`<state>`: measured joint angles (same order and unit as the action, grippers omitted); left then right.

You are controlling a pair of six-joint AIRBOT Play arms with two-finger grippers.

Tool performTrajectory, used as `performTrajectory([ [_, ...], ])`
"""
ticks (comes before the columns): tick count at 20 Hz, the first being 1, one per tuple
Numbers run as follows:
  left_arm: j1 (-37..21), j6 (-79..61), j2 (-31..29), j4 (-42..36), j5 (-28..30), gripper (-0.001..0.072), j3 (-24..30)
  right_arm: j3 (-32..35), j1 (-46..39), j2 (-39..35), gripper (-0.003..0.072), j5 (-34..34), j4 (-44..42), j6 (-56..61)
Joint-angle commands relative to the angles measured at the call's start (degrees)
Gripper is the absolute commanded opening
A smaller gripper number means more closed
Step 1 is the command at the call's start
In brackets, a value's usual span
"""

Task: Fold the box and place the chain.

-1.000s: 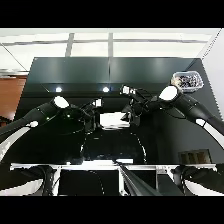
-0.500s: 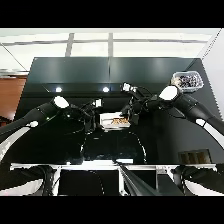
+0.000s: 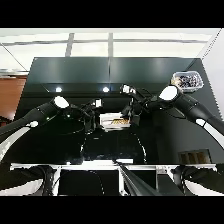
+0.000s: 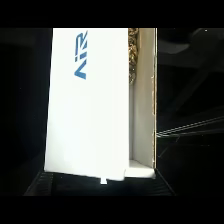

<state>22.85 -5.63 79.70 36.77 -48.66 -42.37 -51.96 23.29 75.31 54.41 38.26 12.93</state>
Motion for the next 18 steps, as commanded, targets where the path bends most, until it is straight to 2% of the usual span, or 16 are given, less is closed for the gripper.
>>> performTrajectory([
  [1, 0.0, 0.0, 0.0, 0.0, 0.0, 0.0388, 0.0, 0.0, 0.0, 0.0, 0.0208, 0.9, 0.5, 0.2],
  [15, 0.0, 0.0, 0.0, 0.0, 0.0, 0.0388, 0.0, 0.0, 0.0, 0.0, 0.0211, 3.1, 4.5, 1.9],
  [16, 0.0, 0.0, 0.0, 0.0, 0.0, 0.0388, 0.0, 0.0, 0.0, 0.0, 0.0352, 3.1, 4.4, 1.9],
  [18, 0.0, 0.0, 0.0, 0.0, 0.0, 0.0388, 0.0, 0.0, 0.0, 0.0, 0.0364, 3.1, 4.4, 2.4],
])
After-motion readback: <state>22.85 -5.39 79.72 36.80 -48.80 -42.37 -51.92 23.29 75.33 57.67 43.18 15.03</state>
